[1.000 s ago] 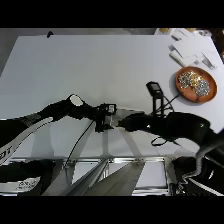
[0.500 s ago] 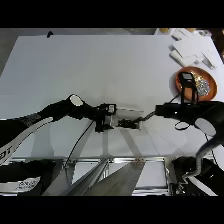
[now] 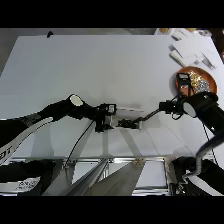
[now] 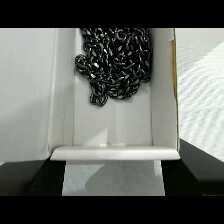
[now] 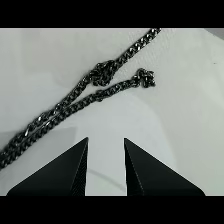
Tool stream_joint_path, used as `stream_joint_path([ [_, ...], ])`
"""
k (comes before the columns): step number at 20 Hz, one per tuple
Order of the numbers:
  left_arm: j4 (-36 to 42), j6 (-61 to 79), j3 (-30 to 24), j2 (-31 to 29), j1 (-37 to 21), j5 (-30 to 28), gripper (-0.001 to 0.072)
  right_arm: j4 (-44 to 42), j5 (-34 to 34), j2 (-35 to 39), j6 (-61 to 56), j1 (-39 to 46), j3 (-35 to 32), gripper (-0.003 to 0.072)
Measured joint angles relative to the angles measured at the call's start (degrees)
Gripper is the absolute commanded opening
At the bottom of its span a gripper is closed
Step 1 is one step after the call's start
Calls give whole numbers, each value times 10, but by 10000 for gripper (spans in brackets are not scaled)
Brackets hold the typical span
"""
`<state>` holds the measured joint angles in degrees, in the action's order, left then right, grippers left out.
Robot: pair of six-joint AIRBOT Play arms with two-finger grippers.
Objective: Fold the box and place the chain.
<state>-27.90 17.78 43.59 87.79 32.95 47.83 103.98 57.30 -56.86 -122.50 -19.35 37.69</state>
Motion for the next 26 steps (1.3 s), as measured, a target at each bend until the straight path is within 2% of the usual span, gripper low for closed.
stream_joint_path([
  [6,0,0,0,0,0,0,150,0,-37,-69,-2,22,0,222],
  [19,0,0,0,0,0,0,150,-48,-91,-129,0,48,0,215],
  [20,0,0,0,0,0,0,150,-49,-94,-130,0,48,0,187],
  [25,0,0,0,0,0,0,150,-50,-100,-138,0,48,0,164],
  [26,0,0,0,0,0,0,150,-50,-99,-142,0,48,1,123],
])
